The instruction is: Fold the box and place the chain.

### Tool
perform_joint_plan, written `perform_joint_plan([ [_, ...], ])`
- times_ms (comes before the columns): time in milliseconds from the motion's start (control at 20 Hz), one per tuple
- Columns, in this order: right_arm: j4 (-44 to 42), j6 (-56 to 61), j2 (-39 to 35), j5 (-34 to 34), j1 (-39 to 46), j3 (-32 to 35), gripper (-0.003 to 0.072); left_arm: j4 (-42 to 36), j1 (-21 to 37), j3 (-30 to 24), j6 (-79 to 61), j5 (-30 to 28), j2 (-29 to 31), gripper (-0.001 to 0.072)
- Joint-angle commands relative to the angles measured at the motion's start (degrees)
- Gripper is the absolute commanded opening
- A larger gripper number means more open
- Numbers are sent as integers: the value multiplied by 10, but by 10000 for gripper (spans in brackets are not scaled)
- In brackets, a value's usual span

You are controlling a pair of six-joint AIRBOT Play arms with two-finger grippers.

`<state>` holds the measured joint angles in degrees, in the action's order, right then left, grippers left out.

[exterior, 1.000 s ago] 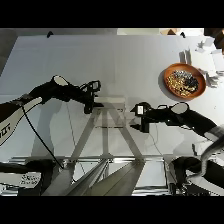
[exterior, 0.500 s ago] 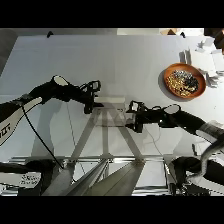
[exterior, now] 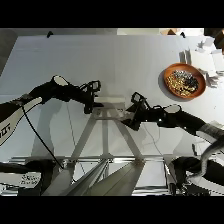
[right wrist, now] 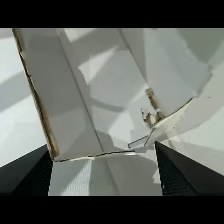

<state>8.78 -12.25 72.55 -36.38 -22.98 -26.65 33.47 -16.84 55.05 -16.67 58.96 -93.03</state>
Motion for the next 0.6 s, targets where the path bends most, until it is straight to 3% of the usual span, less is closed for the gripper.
perform_joint_plan([
  [0, 20, 14, -7, 9, 7, -3, 698, 0, 0, 0, 0, 0, 0, 3],
  [300, 45, -63, 1, 10, 12, -30, 662, 0, 0, 0, 0, 0, 0, 3],
  [550, 45, -63, 16, -3, 42, -42, 704, 0, 0, 0, 0, 0, 0, 3],
])
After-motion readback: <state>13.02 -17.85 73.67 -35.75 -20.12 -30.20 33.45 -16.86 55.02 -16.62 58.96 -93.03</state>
